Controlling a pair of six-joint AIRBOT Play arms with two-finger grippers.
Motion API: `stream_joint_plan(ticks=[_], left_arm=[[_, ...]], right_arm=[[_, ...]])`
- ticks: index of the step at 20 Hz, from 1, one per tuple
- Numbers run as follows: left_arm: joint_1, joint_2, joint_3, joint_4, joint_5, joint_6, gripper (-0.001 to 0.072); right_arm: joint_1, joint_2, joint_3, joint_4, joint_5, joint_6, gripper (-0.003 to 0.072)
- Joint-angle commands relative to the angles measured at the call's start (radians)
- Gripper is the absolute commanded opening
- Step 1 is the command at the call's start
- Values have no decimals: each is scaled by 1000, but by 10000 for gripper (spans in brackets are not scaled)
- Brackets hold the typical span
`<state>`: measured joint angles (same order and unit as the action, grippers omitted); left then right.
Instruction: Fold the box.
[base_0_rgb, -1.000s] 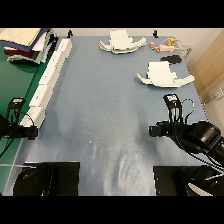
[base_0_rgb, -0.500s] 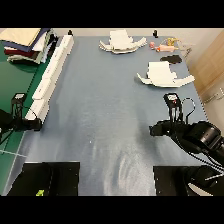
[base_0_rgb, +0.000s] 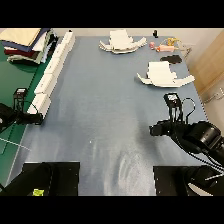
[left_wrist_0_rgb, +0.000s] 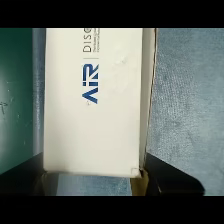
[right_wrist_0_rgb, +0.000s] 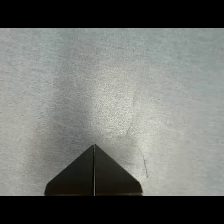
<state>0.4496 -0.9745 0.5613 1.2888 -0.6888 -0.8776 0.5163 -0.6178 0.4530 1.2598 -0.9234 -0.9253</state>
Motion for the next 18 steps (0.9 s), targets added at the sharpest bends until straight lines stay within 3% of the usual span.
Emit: stream_joint_plan(ticks=[1,5,11,12,14,18], left_arm=[[1,-11,5,-7,37,19,404],[1,-11,5,-7,69,18,404],[0,-13,4,-85,34,13,406],[0,-17,3,-95,24,13,441],[0,-38,-2,-100,13,13,677],[0,-93,-4,-100,-19,13,680]], right_arm=[[0,0,1,0,0,2,0],[0,0,1,1,0,2,0],[0,0,1,0,0,2,0],[0,0,1,0,0,2,0],[0,0,1,0,0,2,0],[0,0,1,3,0,2,-1]])
